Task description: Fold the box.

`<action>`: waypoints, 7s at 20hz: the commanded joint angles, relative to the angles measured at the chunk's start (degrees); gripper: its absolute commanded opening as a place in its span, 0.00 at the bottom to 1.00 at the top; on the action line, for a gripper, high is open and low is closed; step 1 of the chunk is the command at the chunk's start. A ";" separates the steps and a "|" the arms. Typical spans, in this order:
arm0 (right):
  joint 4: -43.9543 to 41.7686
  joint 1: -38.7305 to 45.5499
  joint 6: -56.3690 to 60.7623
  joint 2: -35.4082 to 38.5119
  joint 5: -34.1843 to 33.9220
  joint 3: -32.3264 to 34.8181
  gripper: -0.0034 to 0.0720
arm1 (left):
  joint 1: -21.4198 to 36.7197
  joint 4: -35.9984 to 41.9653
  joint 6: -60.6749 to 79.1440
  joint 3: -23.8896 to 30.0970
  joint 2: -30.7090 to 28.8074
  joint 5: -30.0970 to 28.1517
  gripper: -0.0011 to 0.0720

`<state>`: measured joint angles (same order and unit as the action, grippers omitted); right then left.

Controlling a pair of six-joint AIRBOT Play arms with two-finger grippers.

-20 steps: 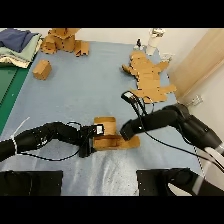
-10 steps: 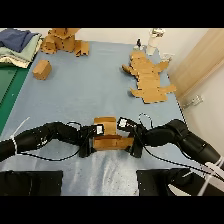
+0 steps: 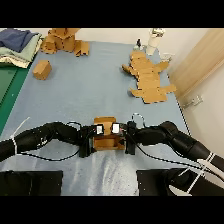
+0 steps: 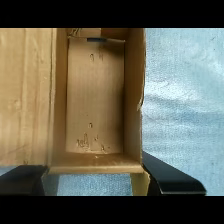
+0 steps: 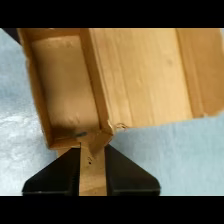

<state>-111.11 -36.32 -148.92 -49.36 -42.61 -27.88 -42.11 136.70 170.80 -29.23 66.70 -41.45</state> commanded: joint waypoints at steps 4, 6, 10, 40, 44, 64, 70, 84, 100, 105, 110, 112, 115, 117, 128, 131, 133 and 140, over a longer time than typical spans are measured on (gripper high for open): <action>-1.68 -3.45 -1.16 -1.86 4.13 0.04 0.30 | 0.00 0.00 0.00 0.02 0.02 0.00 0.82; -2.38 -3.45 -1.18 -2.91 5.11 0.04 0.37 | 0.00 0.00 0.00 0.02 0.02 0.00 0.82; -3.72 -3.45 -1.16 -3.48 5.07 0.04 0.87 | 0.00 0.00 0.00 0.02 0.02 0.00 0.83; 0.02 19.41 49.88 -0.13 -13.46 2.47 0.05 | 0.00 0.00 0.00 0.02 0.02 0.02 0.82; -5.11 17.38 47.69 2.64 -13.38 2.47 0.05 | 0.00 0.00 0.00 0.02 0.02 0.00 0.83; -19.30 16.61 43.87 2.91 -12.81 1.99 0.66 | 0.00 0.00 0.00 0.02 0.02 0.02 0.82; -15.91 8.37 48.52 -2.71 -5.95 -1.05 0.80 | 0.00 0.00 0.00 0.02 0.02 0.02 0.83; 20.76 -14.60 98.27 -19.54 -16.11 -19.10 0.80 | 0.00 -0.02 0.00 0.02 0.02 0.04 0.82; 23.74 -18.60 109.04 -29.22 -22.56 -25.27 0.05 | 0.00 -0.04 0.00 0.02 0.02 0.04 0.83; 24.94 -19.15 109.07 -27.63 -26.01 -26.21 0.58 | 0.00 -0.09 0.00 0.02 0.02 0.04 0.82; 30.53 -19.04 109.09 -22.95 -31.08 -26.56 0.63 | 0.00 -0.17 0.00 0.02 0.02 0.02 0.82; 32.30 -18.99 109.04 -21.07 -33.46 -26.56 0.63 | 0.00 -0.17 0.00 0.02 0.02 0.02 0.83; 33.27 -18.99 108.83 -16.98 -34.84 -26.56 0.63 | 0.00 -0.17 0.00 0.02 0.02 0.02 0.82; 34.07 -18.95 107.78 -13.62 -35.06 -26.36 0.63 | 0.00 -0.17 0.00 0.02 0.02 0.02 0.82; 4.11 14.84 73.24 -13.27 -20.46 -19.23 0.72 | 0.00 -0.20 0.00 0.02 0.02 0.02 0.82; -0.66 11.17 70.44 -12.41 -20.50 -19.23 0.77 | 0.00 -0.20 0.00 0.02 0.02 0.04 0.82; -0.17 6.54 73.53 -11.30 -21.33 -19.12 0.77 | 0.00 -0.20 0.00 0.02 0.02 0.00 0.83; 4.17 -8.90 91.91 -11.80 -15.50 -15.43 0.77 | 0.00 -0.20 0.00 0.02 0.02 0.02 0.82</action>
<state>-109.19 -39.70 -65.47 -60.40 -61.14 -44.49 -42.11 136.53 170.80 -29.23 66.70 -41.41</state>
